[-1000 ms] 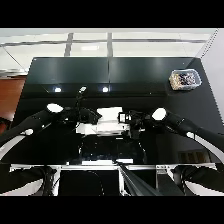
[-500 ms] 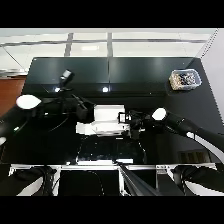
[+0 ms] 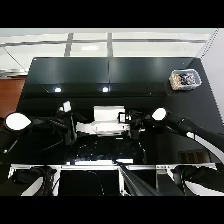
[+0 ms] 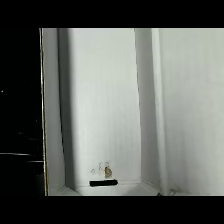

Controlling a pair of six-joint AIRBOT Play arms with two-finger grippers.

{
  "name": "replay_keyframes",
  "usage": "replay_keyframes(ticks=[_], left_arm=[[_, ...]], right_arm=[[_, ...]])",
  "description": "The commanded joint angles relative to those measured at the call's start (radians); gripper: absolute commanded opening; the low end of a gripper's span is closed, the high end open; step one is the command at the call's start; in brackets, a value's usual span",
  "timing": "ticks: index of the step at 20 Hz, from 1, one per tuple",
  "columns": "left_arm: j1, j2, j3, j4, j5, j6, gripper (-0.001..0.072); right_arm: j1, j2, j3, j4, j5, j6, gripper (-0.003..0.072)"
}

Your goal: Fold the box and place the chain.

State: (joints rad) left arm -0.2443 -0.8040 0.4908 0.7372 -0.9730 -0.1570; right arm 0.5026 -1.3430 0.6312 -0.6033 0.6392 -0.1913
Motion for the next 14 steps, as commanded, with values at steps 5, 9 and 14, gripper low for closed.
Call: replay_keyframes(ticks=[5, 9, 14], left_arm=[[-0.168, -0.208, 0.052, 0.231, 0.19, 0.127, 0.0708], [-0.234, -0.331, 0.106, 0.28, 0.239, 0.127, 0.0704], [-0.235, -0.353, 0.127, 0.264, 0.212, 0.124, 0.0473]], right_arm=[[0.001, 0.0, -0.001, 0.0, 0.0, 0.0, 0.0065], [0.001, 0.0, -0.001, 0.0, 0.0, 0.0, 0.0065], [0.001, 0.0, -0.001, 0.0, 0.0, 0.0, 0.0065]])
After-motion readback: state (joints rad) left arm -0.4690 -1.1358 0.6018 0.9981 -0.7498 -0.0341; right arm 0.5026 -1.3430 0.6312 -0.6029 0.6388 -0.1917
